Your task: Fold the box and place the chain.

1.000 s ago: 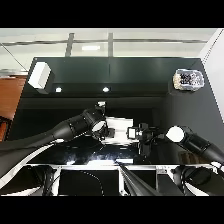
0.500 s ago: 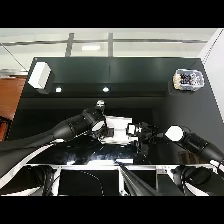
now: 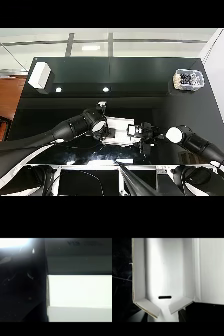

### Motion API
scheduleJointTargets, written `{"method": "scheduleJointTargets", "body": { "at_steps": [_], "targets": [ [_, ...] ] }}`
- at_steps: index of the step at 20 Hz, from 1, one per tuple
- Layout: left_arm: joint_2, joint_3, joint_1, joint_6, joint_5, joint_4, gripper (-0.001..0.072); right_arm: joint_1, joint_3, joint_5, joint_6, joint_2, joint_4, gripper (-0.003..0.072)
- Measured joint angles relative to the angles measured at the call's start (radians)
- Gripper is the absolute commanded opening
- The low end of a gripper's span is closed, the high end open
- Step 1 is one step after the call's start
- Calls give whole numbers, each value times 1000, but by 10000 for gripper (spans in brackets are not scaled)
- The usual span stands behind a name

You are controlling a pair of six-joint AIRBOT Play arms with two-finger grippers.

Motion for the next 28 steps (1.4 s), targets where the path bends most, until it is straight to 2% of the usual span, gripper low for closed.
{"method": "scheduleJointTargets", "body": {
  "at_steps": [5,6,12,13,25,27,28],
  "targets": [
    [0,0,0,-1,-2,3,24,0,0,-11,-23,0,-3,412],
    [0,0,0,-2,-2,4,25,0,0,-17,-32,0,13,334],
    [0,0,0,-2,-2,6,24,1,0,-44,-92,0,112,328],
    [0,0,0,-2,-3,8,25,1,0,-47,-95,0,129,253],
    [0,0,0,-3,2,15,25,1,0,-81,-109,-47,343,259],
    [0,0,0,-3,4,14,25,1,0,-84,-109,-50,352,383],
    [0,0,0,-3,7,14,25,1,0,-85,-109,-51,356,367]
  ]
}}
